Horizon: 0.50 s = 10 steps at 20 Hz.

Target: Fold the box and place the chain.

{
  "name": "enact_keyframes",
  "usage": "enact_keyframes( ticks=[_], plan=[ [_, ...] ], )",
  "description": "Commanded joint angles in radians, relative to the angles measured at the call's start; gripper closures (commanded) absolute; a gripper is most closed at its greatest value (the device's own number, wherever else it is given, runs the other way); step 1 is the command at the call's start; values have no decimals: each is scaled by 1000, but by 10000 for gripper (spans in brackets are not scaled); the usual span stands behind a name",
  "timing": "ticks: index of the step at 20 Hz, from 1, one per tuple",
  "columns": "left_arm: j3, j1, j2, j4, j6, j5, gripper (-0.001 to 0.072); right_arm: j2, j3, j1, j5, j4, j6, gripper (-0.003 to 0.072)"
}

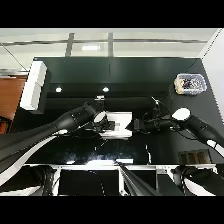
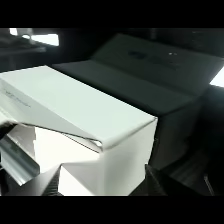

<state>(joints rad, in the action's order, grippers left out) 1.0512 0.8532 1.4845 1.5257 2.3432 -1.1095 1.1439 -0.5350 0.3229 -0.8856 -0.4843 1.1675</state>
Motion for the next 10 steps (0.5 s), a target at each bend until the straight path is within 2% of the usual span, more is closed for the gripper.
enact_keyframes(
  ticks=[1,2,6,10],
  plan=[
    [0,-1,1,0,-2,1,674,0,-51,96,74,-180,248,148],
    [0,-1,1,0,-2,1,674,0,-61,116,93,-216,305,187],
    [0,-1,1,0,-2,2,674,5,-129,187,87,-445,548,195],
    [0,-1,1,0,-2,2,675,61,-241,281,-46,-683,745,196]
  ],
)
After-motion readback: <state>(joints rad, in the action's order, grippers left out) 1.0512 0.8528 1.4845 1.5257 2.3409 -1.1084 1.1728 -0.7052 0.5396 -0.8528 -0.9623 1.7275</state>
